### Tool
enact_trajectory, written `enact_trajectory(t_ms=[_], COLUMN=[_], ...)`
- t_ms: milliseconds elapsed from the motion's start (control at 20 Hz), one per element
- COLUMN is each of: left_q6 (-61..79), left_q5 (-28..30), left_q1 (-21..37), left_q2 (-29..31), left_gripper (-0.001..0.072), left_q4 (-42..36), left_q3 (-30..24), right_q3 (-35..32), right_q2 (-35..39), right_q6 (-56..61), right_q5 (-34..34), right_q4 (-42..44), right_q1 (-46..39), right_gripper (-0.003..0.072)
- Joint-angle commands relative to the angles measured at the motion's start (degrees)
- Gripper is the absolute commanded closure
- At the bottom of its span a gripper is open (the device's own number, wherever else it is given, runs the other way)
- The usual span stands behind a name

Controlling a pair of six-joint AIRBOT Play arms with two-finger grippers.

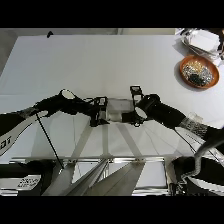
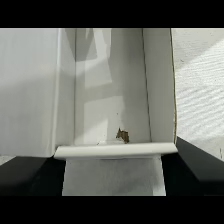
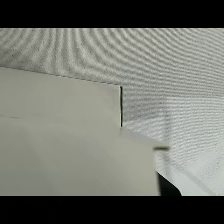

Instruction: Fold the box and place the chain.

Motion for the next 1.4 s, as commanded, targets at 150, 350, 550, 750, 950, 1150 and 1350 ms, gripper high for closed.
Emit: enact_trajectory(t_ms=[150,350,550,750,950,1150,1350], left_q6=[0.1,0.1,0.1,0.1,0.1,0.1,0.1], left_q5=[0.0,0.0,0.0,0.0,0.0,0.0,0.0], left_q1=[0.0,0.0,-0.1,-0.1,-0.1,-0.1,-0.1], left_q2=[0.0,0.0,0.0,0.0,0.0,0.0,0.0], left_gripper=[0.0436,0.0436,0.0436,0.0436,0.0436,0.0436,0.0436], left_q4=[0.0,0.0,0.0,0.0,0.0,0.0,0.0], left_q3=[0.0,0.0,0.0,0.0,0.0,0.0,0.0], right_q3=[0.0,0.0,1.3,5.8,8.9,8.9,8.9], right_q2=[0.6,5.0,12.8,21.7,23.0,22.9,21.9], right_q6=[-2.3,-4.2,-8.7,-19.2,-28.4,-36.9,-38.4], right_q5=[0.2,2.2,9.2,11.7,12.0,12.1,2.4], right_q4=[-0.1,-4.2,-6.5,-6.7,-3.4,1.3,-1.6], right_q1=[0.0,-0.1,-3.3,-12.5,-25.4,-28.8,-29.7], right_gripper=[0.0345,0.0339,0.0337,0.0339,0.0341,0.034,0.039])
